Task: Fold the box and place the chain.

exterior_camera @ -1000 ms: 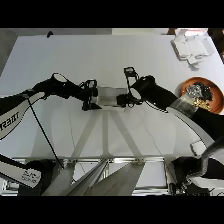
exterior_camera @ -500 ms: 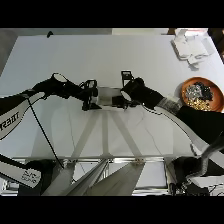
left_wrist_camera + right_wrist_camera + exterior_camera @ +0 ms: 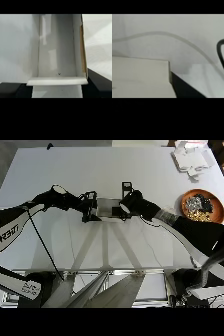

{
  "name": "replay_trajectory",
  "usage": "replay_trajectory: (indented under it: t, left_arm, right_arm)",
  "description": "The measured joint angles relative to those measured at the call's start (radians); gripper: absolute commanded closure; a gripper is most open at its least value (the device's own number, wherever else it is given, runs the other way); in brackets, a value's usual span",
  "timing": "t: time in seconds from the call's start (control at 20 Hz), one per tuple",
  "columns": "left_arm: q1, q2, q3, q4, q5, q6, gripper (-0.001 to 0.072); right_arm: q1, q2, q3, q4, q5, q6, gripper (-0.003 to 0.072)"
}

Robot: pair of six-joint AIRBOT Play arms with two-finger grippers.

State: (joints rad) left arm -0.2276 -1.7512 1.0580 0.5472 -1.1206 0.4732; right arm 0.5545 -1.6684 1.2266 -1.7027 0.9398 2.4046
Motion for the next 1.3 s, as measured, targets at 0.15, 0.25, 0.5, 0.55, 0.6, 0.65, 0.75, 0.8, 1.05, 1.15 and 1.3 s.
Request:
replay_trajectory:
  t: [0.15, 0.25, 0.5, 0.55, 0.6, 0.65, 0.75, 0.8, 1.05, 1.15, 1.3]
  left_arm:
    - [0.0, 0.0, 0.0, 0.0, -0.001, 0.0, 0.0392]
    - [0.0, 0.0, 0.0, 0.0, -0.001, -0.001, 0.0392]
    - [0.0, 0.0, 0.0, 0.0, -0.002, -0.002, 0.0392]
    - [0.0, 0.0, 0.0, 0.0, -0.002, -0.002, 0.0392]
    - [0.0, 0.0, 0.0, 0.0, -0.002, -0.002, 0.0392]
    - [0.0, 0.0, 0.0, 0.0, -0.002, -0.002, 0.0392]
    - [0.0, 0.0, 0.0, 0.0, -0.002, -0.002, 0.0392]
    - [0.0, 0.0, 0.0, 0.0, -0.002, -0.002, 0.0392]
    - [0.0, 0.0, 0.0, 0.0, -0.002, -0.002, 0.0392]
    - [0.0, 0.0, 0.0, 0.0, -0.002, -0.002, 0.0392]
    - [0.0, 0.0, 0.0, 0.0, -0.002, -0.002, 0.0392]
  right_arm:
    - [0.0, 0.019, 0.003, 0.001, 0.026, 0.001, 0.0223]
    - [-0.003, 0.045, 0.005, 0.001, 0.057, -0.001, 0.0223]
    - [-0.035, 0.171, 0.006, 0.014, 0.21, -0.076, 0.0224]
    - [-0.047, 0.202, 0.006, 0.018, 0.243, -0.101, 0.0224]
    - [-0.065, 0.237, 0.006, 0.018, 0.272, -0.127, 0.0224]
    - [-0.087, 0.27, 0.006, 0.018, 0.287, -0.154, 0.0224]
    - [-0.138, 0.327, 0.006, 0.014, 0.326, -0.207, 0.0226]
    - [-0.171, 0.352, 0.006, -0.003, 0.349, -0.233, 0.0226]
    - [-0.359, 0.406, 0.004, -0.151, 0.49, -0.422, 0.0226]
    - [-0.457, 0.413, 0.002, -0.188, 0.515, -0.5, 0.0226]
    - [-0.62, 0.417, -0.018, -0.213, 0.523, -0.601, 0.0264]
